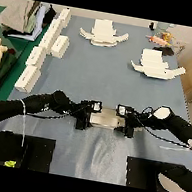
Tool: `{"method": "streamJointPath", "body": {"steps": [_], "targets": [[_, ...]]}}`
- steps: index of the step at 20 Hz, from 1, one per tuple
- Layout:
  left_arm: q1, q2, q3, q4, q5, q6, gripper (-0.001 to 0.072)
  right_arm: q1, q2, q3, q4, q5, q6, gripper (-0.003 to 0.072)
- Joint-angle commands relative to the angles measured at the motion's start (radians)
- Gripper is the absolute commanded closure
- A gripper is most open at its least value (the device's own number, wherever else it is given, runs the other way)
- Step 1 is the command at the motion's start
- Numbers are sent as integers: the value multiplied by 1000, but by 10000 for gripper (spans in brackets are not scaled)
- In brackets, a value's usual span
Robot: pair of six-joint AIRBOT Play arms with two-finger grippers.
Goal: Fold the box.
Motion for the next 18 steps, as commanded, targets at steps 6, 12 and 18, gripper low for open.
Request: {"method": "streamJointPath", "body": {"steps": [6,12,18], "targets": [[1,0,0,0,0,0,190,1,1,0,26,4,0,-33],[1,0,0,0,0,0,190,-1,21,1,-8,40,87,-34],[1,0,0,0,0,0,190,-1,183,0,-204,89,367,-34]]}}
